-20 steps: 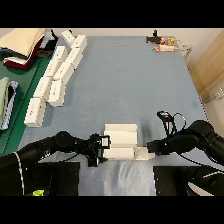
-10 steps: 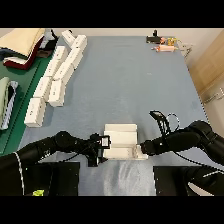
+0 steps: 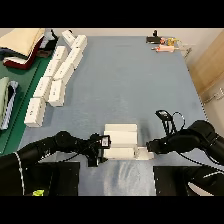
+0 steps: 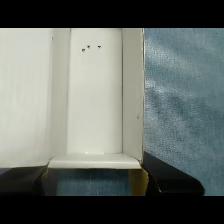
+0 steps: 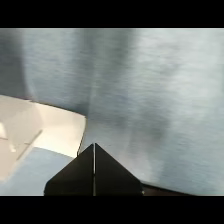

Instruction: Fold the box.

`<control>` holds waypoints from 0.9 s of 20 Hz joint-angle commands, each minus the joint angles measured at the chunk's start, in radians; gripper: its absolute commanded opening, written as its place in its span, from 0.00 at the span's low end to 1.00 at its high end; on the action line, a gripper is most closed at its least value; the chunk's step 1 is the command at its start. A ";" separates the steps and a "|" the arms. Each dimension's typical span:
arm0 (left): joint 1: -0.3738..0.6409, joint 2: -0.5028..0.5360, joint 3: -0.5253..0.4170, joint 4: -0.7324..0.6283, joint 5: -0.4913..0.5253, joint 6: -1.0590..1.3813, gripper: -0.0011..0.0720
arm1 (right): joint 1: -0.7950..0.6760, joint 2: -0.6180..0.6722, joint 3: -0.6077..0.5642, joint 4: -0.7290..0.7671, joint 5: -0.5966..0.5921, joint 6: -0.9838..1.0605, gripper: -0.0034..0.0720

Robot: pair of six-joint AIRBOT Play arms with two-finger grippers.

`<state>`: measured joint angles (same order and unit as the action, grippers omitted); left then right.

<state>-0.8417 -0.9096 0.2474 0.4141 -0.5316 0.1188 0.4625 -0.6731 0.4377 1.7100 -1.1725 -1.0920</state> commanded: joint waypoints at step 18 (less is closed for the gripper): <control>0.000 0.000 0.001 0.000 0.000 0.000 0.58 | 0.000 -0.030 -0.063 0.161 0.098 -0.062 0.05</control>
<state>-0.8417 -0.9096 0.2474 0.4145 -0.5312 0.1188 0.4622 -0.7033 0.3622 1.8450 -1.0779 -1.1378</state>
